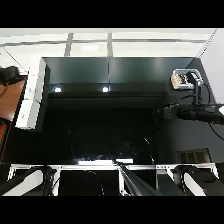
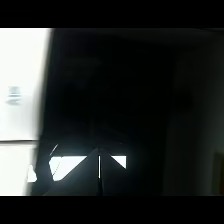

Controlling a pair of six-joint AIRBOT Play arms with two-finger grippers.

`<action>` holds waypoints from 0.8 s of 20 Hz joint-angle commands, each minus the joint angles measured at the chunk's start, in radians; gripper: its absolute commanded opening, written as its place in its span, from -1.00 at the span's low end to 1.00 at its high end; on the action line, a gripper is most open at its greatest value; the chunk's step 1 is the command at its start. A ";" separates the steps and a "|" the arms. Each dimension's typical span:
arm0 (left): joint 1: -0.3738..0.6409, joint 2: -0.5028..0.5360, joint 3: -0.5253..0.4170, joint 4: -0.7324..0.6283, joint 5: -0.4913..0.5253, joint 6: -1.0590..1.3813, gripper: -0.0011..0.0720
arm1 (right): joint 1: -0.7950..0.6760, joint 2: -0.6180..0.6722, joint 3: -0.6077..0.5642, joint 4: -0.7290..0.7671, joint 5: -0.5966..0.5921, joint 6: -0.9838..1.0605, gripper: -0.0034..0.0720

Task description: Fold the box and place the chain.

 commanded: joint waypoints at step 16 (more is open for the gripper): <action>-0.262 0.358 -0.561 0.055 0.338 -0.006 -0.90 | 0.101 0.000 -0.127 -0.207 -0.385 -0.009 -0.86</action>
